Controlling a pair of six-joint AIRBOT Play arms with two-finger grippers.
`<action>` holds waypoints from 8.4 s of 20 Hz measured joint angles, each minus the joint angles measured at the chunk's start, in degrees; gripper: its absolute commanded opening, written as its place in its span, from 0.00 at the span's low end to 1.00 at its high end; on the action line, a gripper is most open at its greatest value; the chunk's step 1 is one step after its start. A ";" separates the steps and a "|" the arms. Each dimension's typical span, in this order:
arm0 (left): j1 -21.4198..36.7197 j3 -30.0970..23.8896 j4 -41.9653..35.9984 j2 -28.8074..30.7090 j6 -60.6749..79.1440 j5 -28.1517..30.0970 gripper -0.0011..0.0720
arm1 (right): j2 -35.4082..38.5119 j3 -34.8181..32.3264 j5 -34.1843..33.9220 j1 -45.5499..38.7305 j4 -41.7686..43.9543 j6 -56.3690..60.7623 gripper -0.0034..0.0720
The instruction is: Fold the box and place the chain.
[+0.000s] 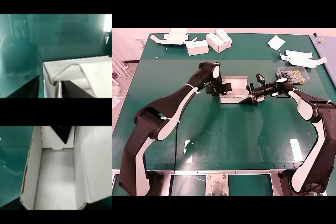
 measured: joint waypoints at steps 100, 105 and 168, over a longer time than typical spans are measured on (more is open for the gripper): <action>22.82 -21.62 -54.25 4.81 126.77 0.50 0.99 | 0.00 0.00 -0.13 -0.02 0.02 0.02 0.82; 21.05 -21.59 -56.39 3.98 131.88 1.95 0.99 | 0.00 0.00 -0.15 -0.02 0.02 0.02 0.82; 19.54 -19.10 -62.03 -1.55 141.63 -0.07 0.99 | -0.02 0.00 -0.13 -0.11 -0.22 0.02 0.82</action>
